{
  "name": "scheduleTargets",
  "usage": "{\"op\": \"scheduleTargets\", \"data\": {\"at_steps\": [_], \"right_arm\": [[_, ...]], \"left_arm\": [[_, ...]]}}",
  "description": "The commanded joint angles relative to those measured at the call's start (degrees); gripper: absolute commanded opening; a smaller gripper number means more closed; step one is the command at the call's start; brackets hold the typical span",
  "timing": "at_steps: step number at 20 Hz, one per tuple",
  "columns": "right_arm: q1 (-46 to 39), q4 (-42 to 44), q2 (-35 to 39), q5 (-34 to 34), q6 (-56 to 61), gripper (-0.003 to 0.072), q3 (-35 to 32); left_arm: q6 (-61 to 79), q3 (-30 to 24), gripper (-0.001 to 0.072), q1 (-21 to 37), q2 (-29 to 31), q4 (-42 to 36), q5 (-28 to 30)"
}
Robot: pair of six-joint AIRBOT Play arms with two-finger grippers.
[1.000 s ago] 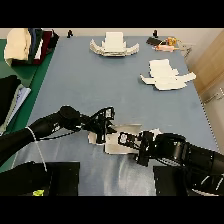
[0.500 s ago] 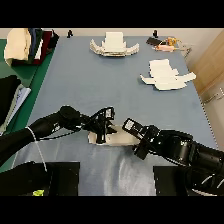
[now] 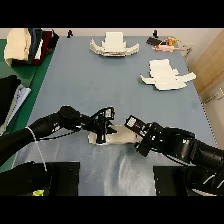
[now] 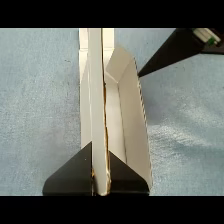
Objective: Fold the box.
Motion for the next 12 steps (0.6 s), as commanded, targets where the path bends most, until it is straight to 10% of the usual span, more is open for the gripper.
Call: {"op": "scheduleTargets", "data": {"at_steps": [1, 12], "right_arm": [[-5.5, 5.6, 0.1, -0.9, -12.2, 0.072, 0.0], [-30.9, 51.5, -9.5, -3.8, -81.6, 0.072, 0.0]], "left_arm": [[0.0, 0.0, 0.0018, 0.0, 0.0, 0.0, 0.0], [0.0, 0.0, 0.0018, 0.0, 0.0, 0.0, 0.0]]}}
